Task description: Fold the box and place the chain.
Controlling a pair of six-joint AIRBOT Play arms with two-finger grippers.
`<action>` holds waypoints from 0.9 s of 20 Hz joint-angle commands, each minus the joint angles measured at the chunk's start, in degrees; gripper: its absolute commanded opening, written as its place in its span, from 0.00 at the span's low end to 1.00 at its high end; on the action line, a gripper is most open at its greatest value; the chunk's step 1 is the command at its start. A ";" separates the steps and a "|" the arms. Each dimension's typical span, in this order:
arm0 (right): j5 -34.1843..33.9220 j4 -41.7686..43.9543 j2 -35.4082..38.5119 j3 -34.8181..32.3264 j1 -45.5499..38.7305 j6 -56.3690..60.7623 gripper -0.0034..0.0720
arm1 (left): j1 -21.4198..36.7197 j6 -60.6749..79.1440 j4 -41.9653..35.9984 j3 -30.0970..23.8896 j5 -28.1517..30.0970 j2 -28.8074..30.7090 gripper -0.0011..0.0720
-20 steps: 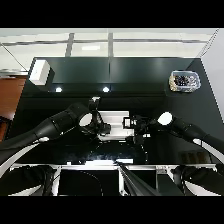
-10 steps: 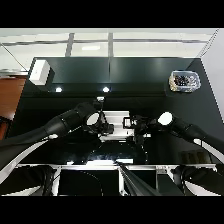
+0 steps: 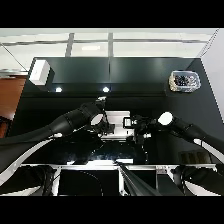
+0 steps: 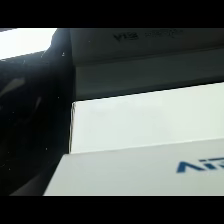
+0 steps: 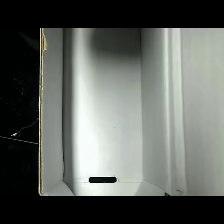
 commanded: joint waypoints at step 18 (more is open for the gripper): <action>-0.02 0.04 0.00 0.00 0.04 -0.07 0.27 | 1.07 -0.92 1.20 0.09 -2.49 -1.75 0.39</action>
